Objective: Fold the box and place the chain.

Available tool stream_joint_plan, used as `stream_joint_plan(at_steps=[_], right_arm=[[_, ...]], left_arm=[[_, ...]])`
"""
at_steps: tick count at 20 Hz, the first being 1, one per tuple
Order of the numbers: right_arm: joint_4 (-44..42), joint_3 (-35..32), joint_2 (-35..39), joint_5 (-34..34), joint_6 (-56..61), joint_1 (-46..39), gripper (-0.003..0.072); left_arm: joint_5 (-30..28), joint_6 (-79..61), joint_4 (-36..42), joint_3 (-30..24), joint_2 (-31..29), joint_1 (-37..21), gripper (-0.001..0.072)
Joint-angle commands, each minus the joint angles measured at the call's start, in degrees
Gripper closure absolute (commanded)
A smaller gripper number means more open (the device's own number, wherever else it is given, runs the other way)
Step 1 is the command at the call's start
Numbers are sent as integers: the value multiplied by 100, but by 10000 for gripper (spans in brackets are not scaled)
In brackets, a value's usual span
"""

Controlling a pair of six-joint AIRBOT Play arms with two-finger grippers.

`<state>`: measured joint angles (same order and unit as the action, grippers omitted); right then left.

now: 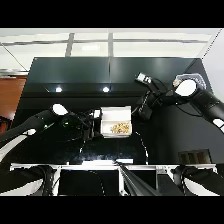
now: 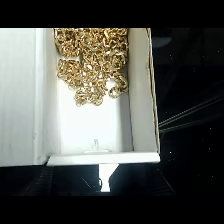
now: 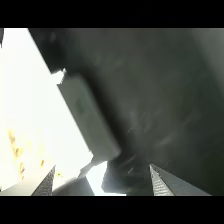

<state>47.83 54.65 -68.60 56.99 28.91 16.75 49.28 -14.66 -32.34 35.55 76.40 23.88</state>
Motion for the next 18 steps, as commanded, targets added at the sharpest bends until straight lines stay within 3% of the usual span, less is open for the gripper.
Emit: stream_joint_plan(at_steps=[1,3,5,9,12,16,18], right_arm=[[-363,437,142,-398,-203,15,26],[-691,463,57,-1167,197,15,26],[-730,461,-328,-1191,435,35,26],[-688,461,-1014,-168,-39,328,26],[-658,468,-885,555,-546,398,26],[-330,376,-680,1784,-232,332,26],[-343,98,-680,1526,-251,422,26]], left_arm=[[2,2,0,0,4,4,369],[2,0,0,0,4,4,369],[2,0,0,0,4,4,369],[2,0,0,0,4,4,369],[2,0,0,0,4,4,369],[4,0,-2,0,4,4,368],[4,0,-2,0,4,4,369]])
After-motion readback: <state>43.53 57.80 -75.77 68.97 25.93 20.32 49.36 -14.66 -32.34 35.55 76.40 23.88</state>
